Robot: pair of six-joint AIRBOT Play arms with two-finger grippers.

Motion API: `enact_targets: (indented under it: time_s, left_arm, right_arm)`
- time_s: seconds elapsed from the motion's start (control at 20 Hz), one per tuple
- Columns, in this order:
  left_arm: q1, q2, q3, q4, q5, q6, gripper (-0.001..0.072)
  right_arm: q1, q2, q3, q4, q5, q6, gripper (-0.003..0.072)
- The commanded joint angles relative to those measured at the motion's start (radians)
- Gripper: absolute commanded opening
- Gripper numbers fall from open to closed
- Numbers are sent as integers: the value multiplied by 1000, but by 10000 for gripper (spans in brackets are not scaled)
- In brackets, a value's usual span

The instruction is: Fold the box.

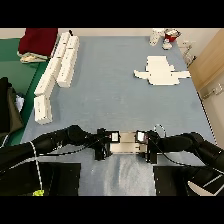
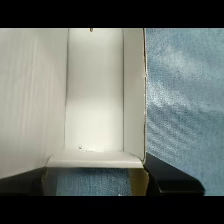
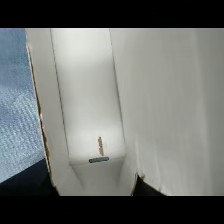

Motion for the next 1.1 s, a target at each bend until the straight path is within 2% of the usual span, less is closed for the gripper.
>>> enact_targets:
  time_s: [0.0,0.25,0.3,0.35,0.55,0.75,0.9,0.95,1.0,1.05]
  left_arm:
    - [0,-1,0,0,0,0,523]
    - [0,0,0,0,0,0,523]
    - [0,0,0,0,0,0,523]
    - [0,0,0,0,0,0,523]
    - [0,-1,0,0,0,0,523]
    - [0,0,0,0,0,0,523]
    - [0,0,0,0,0,0,523]
    - [0,0,0,0,0,0,523]
    - [0,-1,0,0,0,0,523]
    - [0,0,0,0,0,0,523]
  right_arm:
    - [0,1,1,1,0,0,529]
    - [0,10,4,-27,0,8,545]
    - [0,18,8,-57,-3,44,658]
    - [0,30,14,-95,-8,93,718]
    - [0,102,43,-200,-72,203,719]
    - [0,201,95,-282,-233,338,716]
    - [0,279,148,-402,-395,562,712]
    - [0,300,163,-424,-438,667,709]
    - [0,317,177,-424,-470,791,642]
    - [0,330,184,-398,-481,951,479]
